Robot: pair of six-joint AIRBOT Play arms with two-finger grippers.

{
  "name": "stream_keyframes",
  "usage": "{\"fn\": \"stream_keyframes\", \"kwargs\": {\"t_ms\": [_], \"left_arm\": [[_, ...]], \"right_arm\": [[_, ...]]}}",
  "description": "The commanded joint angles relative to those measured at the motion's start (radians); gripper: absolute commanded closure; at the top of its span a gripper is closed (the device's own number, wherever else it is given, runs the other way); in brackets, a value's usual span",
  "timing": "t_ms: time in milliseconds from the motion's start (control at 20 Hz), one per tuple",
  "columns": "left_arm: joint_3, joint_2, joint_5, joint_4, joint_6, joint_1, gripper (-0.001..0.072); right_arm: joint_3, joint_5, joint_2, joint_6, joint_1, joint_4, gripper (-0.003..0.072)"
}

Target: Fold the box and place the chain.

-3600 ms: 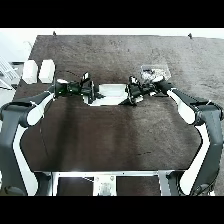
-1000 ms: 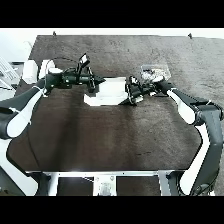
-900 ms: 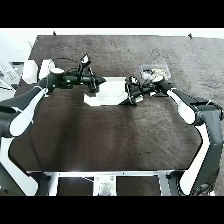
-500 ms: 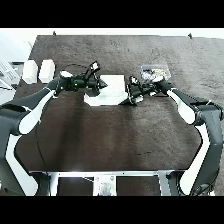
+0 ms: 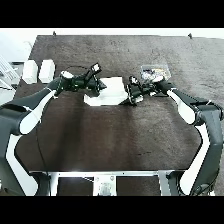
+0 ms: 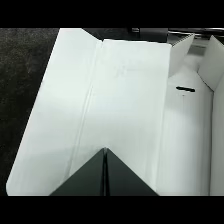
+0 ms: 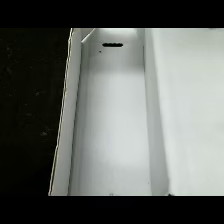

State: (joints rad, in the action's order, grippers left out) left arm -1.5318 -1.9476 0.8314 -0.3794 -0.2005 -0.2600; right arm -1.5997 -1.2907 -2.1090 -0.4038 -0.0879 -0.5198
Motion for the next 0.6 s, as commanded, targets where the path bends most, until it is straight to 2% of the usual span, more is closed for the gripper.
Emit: {"fn": "stream_keyframes", "kwargs": {"t_ms": [0,400,550], "left_arm": [[0.0,0.0,0.052,-0.038,0.017,0.0,0.0694],[-0.018,0.003,0.054,-0.039,0.016,0.0,0.0692],[-0.072,0.028,0.135,-0.039,0.009,0.01,0.0692]], "right_arm": [[0.0,0.0,0.0,0.001,0.0,0.0,0.0106],[0.0,0.0,0.0,0.001,0.0,0.0,0.0106],[0.0,0.0,0.0,0.001,0.0,0.0,0.0106]]}}
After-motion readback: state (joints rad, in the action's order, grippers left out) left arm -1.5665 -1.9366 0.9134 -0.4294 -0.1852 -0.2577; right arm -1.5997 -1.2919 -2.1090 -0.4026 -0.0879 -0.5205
